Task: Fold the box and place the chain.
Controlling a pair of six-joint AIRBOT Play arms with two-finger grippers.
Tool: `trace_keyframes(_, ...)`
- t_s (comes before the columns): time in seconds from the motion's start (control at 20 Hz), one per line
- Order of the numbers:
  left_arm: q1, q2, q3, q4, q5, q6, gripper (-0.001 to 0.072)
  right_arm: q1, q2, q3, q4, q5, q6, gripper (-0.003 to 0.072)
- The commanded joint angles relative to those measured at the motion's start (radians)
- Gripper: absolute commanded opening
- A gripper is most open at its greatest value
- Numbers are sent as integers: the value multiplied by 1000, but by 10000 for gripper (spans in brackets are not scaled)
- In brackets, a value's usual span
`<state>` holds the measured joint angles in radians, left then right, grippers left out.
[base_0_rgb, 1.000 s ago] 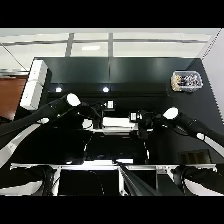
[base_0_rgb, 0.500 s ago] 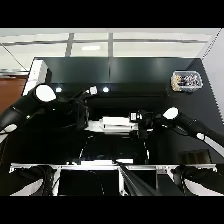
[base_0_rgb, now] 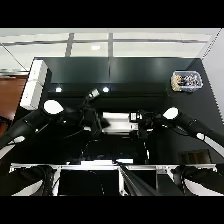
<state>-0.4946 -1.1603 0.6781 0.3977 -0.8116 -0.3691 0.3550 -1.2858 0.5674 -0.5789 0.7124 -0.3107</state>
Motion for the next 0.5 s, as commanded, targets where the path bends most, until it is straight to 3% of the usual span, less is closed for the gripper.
trace_keyframes(0.0,-10,-22,-16,-220,369,215,29,1,-1,-1,0,2,0,8)
trace_keyframes(0.1,-8,-70,-14,-173,444,247,30,1,-1,-1,0,1,0,8)
trace_keyframes(0.2,-8,-126,-5,-84,436,237,29,1,-1,-1,0,1,0,8)
trace_keyframes(0.45,-8,-241,42,-56,232,205,30,1,-1,-1,0,1,0,8)
